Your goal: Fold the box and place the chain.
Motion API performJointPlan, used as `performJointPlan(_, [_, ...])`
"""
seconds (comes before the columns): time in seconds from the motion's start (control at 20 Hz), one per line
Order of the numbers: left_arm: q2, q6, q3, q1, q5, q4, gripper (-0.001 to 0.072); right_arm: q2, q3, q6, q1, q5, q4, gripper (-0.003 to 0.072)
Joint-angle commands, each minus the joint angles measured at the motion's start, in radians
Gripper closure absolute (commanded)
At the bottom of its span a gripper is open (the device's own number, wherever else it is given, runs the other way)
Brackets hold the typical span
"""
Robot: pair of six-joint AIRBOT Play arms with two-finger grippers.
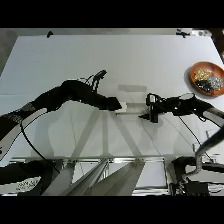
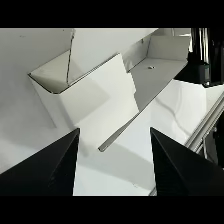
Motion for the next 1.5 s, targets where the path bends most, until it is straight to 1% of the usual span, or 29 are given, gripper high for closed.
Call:
performJointPlan(0.0, [0.0,-0.016,0.002,0.0,0.025,0.018,0.0192,0.0,0.0,0.0,0.0,0.0,0.0,0.0248])
performJointPlan(0.15, [0.003,-0.016,0.021,0.01,0.097,0.019,0.0192,0.0,0.0,0.0,0.0,0.0,0.0,0.0248])
performJointPlan(0.25, [0.022,-0.016,0.022,0.025,0.123,0.03,0.0192,0.0,0.0,0.0,0.0,0.0,0.0,0.0248])
performJointPlan(0.4, [0.061,-0.022,0.022,0.074,0.149,0.058,0.0192,0.0,0.0,0.0,0.0,0.0,0.0,0.0248])
performJointPlan(0.55, [0.068,-0.063,0.021,0.117,0.178,0.098,0.0188,0.0,0.0,0.0,0.0,0.0,0.0,0.0248])
performJointPlan(0.65, [0.056,-0.083,0.019,0.13,0.187,0.113,0.0082,0.0,0.0,0.0,0.0,0.0,0.0,0.0248])
performJointPlan(0.7, [0.05,-0.083,0.018,0.138,0.198,0.116,0.0066,0.0,0.0,0.0,0.0,0.0,0.0,0.0248])
performJointPlan(0.85, [0.03,-0.102,0.011,0.171,0.212,0.12,0.0073,0.0,0.0,0.0,0.0,0.0,0.0,0.0248])
performJointPlan(0.9, [0.023,-0.106,0.011,0.181,0.211,0.124,0.009,0.0,0.0,0.0,0.0,0.0,0.0,0.0248])
performJointPlan(1.0, [0.006,-0.127,0.011,0.196,0.204,0.138,0.0194,0.0,0.0,0.0,0.0,0.0,0.0,0.0248])
performJointPlan(1.2, [-0.059,-0.126,0.011,0.199,0.204,0.119,0.0193,0.0,0.0,0.0,0.0,0.0,0.0,0.0248])
performJointPlan(1.35, [-0.103,-0.113,0.012,0.166,0.167,0.094,0.0193,0.0,0.0,0.0,0.0,0.0,0.0,0.0248])
performJointPlan(1.45, [-0.117,-0.08,0.012,0.149,0.15,0.053,0.0194,0.0,0.0,0.0,0.0,0.0,0.0,0.0248])
